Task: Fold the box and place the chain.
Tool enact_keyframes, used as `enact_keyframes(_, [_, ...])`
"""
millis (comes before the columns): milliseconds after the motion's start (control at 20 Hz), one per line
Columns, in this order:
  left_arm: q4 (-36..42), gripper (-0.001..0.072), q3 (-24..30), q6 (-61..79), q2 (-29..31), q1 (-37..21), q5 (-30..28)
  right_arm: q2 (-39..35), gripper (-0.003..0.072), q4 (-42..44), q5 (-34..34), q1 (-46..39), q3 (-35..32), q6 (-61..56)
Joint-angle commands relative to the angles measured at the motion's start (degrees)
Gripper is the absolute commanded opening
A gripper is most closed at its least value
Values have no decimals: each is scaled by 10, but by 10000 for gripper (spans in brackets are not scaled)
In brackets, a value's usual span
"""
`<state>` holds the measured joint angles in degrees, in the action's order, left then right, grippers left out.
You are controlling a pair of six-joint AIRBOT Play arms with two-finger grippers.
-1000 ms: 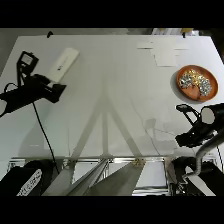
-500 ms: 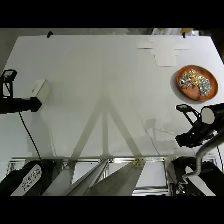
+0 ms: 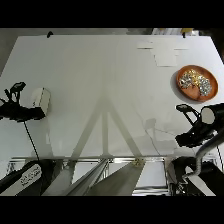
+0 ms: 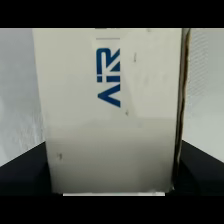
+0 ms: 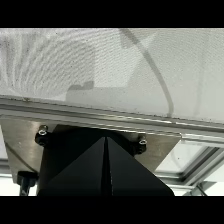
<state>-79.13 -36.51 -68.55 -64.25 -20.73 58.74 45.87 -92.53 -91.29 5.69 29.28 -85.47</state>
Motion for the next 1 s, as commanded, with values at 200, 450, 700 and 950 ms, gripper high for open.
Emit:
enact_keyframes(200, [-15, 700, 0, -1, -5, 0, 54, 0, 14, 0, 0, 0, 1, 0])
enact_keyframes(450, [-13, 697, 0, -1, 50, 1, 65, 0, 14, 0, 0, 0, 1, 0])
enact_keyframes(700, [-12, 696, 0, -1, 214, 28, 76, 0, 14, 0, 0, 0, 1, 0])
enact_keyframes(950, [-10, 695, 0, -2, 363, 78, 130, 0, 14, 0, 0, 0, 1, 0])
